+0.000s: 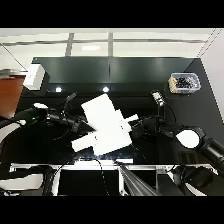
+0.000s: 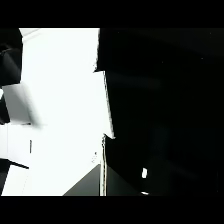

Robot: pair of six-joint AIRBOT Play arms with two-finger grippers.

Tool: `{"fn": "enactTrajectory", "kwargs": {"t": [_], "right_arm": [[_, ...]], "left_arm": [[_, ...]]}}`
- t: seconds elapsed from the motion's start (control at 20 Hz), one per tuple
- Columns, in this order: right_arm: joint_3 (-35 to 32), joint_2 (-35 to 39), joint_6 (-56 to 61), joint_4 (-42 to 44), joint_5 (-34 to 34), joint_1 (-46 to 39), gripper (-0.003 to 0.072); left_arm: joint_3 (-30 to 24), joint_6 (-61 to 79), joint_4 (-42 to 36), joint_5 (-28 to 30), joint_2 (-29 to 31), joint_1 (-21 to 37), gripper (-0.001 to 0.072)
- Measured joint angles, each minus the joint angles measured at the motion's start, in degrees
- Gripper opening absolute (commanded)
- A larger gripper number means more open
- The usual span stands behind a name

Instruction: Fold the box and place the chain.

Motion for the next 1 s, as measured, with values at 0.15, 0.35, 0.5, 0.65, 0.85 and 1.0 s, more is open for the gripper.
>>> {"fn": "enactTrajectory", "kwargs": {"t": [0.15,0.35,0.5,0.65,0.85,1.0], "right_arm": [[0.0,0.0,0.3,0.0,0.7,0.0,0.0029],[0.0,0.0,0.3,0.0,1.5,0.0,0.0029],[0.0,0.0,0.3,0.0,1.7,0.0,0.0029],[0.0,0.0,1.4,0.0,1.8,-0.1,0.0688],[0.2,0.3,3.2,-0.3,2.8,-3.1,0.0687],[2.7,1.2,3.7,-2.6,8.5,-9.4,0.0687]], "left_arm": [[1.4,2.6,0.4,-0.1,-0.3,-0.6,0.0598],[2.9,4.1,1.4,0.2,-0.5,-1.2,0.0237],[3.3,4.5,1.8,0.3,-0.6,-1.3,0.0221],[3.4,4.9,2.1,0.1,-0.6,-1.3,0.003],[3.6,5.1,2.2,-1.1,-0.6,-1.3,0.0028],[4.3,6.1,2.3,-2.2,-0.4,-1.7,0.0026]]}}
